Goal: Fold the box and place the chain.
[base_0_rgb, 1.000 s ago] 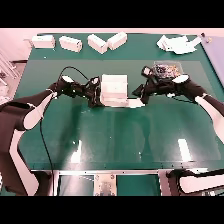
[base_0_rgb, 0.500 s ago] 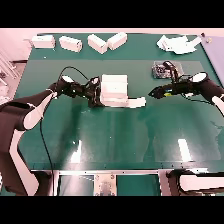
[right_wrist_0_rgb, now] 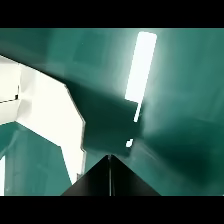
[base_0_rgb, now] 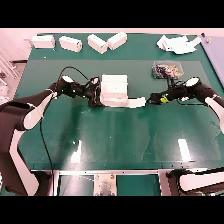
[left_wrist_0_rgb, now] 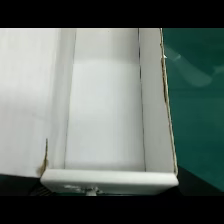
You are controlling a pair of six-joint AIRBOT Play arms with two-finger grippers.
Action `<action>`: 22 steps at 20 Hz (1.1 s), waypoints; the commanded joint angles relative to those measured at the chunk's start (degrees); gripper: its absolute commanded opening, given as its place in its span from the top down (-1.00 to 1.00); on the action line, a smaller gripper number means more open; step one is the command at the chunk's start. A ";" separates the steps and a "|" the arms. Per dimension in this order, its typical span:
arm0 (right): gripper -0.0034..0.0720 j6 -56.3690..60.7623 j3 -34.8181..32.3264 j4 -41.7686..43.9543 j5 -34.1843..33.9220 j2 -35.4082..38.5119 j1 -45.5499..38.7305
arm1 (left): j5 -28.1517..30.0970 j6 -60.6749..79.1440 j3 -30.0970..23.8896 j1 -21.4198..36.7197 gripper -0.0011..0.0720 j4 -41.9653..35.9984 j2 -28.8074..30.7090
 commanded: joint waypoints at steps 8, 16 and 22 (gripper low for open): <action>0.91 -6.71 3.54 13.53 -3.76 -3.08 9.44 | 0.00 0.02 0.00 0.04 -0.47 0.02 -0.02; 0.91 -4.33 5.73 9.73 -2.64 0.76 11.13 | 0.00 0.02 0.00 0.04 -0.47 0.02 -0.02; 0.31 -3.19 5.68 5.70 -2.69 0.66 11.93 | 0.00 0.02 0.00 0.04 -0.47 0.00 -0.02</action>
